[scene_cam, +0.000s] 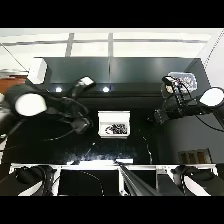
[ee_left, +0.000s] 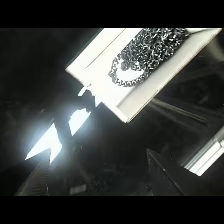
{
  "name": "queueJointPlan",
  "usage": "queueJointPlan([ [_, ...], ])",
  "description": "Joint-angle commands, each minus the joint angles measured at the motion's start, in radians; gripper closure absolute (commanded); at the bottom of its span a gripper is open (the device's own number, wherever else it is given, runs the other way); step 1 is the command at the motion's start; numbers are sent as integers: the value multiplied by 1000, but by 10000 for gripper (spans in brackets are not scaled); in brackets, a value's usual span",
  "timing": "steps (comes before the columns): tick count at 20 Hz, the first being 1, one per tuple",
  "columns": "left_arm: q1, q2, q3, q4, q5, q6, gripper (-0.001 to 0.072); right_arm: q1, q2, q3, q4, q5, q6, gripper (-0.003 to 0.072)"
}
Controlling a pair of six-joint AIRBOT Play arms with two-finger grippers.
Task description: Fold the box and place the chain.
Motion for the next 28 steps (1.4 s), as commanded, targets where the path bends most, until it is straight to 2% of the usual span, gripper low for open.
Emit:
queueJointPlan([
  [1, 259, 105, -161, -381, 42, 394, 1, 0, 1, 0, 0, -18, -1, 212],
  [2, 335, 103, -225, -499, 61, 473, 0, 0, 1, 0, 0, -22, 0, 183],
  [4, 429, 101, -344, -631, 124, 648, 0, 0, 1, 0, 0, -20, 0, 185],
  [6, 451, 100, -434, -631, 232, 799, 2, 0, 1, 0, 0, -18, 0, 185],
  [8, 432, 86, -486, -616, 248, 1047, 3, 0, 1, 0, 0, -22, 0, 185],
  [11, 361, 23, -498, -617, 260, 1284, 3, 0, 1, 0, -5, -43, -1, 184],
  [15, 241, -98, -492, -631, 384, 1609, 3, 0, 1, 0, -21, -51, -1, 185],
  [16, 223, -140, -486, -659, 400, 1627, 3, 0, 1, 0, -21, -51, -1, 185],
  [20, 229, -272, -454, -800, 353, 1605, 4, 0, 1, 0, -21, -44, -1, 186],
  [24, 262, -283, -438, -834, 335, 1567, 5, 0, 1, 0, -21, -45, -1, 185],
  [28, 242, -299, -429, -777, 317, 1567, 5, 0, 1, 0, -21, -47, -1, 185],
])
